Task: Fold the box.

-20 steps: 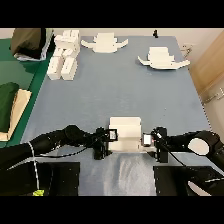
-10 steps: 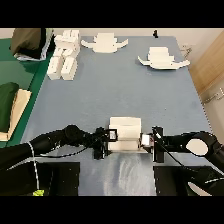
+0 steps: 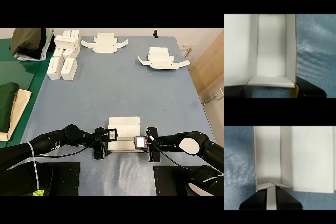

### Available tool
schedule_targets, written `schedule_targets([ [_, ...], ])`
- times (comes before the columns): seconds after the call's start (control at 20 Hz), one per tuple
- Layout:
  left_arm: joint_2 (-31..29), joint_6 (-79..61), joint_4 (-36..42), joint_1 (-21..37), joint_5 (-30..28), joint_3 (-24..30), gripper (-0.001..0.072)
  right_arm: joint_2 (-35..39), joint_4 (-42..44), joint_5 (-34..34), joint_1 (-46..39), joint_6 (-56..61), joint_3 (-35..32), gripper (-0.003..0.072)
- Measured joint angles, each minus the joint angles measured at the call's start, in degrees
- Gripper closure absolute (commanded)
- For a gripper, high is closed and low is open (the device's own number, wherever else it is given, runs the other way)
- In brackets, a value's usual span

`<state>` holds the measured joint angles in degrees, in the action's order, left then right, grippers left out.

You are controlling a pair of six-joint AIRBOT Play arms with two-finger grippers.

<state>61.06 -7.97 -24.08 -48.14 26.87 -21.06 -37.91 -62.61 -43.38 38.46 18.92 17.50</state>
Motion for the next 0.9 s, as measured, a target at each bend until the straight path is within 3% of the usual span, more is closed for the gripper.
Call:
schedule_targets([
  [0.15,0.0,0.0,0.0,-0.1,0.0,0.0,0.0197,-1.2,1.4,1.9,0.1,-2.1,0.0,0.0521],
  [0.25,0.0,0.0,0.0,-0.1,-0.1,0.0,0.0197,-1.6,2.3,2.4,0.2,-2.6,0.0,0.0166],
  [0.3,0.0,0.0,0.0,-0.1,-0.1,0.0,0.0197,-1.7,2.8,2.7,0.2,-2.9,0.0,0.0116],
  [0.45,0.0,-0.1,0.0,-0.1,-0.1,0.0,0.0197,-1.9,3.7,3.2,0.2,-3.3,0.0,0.0079],
  [0.5,0.0,-0.1,0.0,-0.1,-0.1,0.0,0.0197,-2.0,3.9,3.2,0.2,-3.3,0.0,-0.0005],
  [0.9,0.0,-0.1,0.1,-0.1,-0.2,0.0,0.0197,-2.0,5.0,4.1,0.2,-1.7,-0.8,-0.0018],
])
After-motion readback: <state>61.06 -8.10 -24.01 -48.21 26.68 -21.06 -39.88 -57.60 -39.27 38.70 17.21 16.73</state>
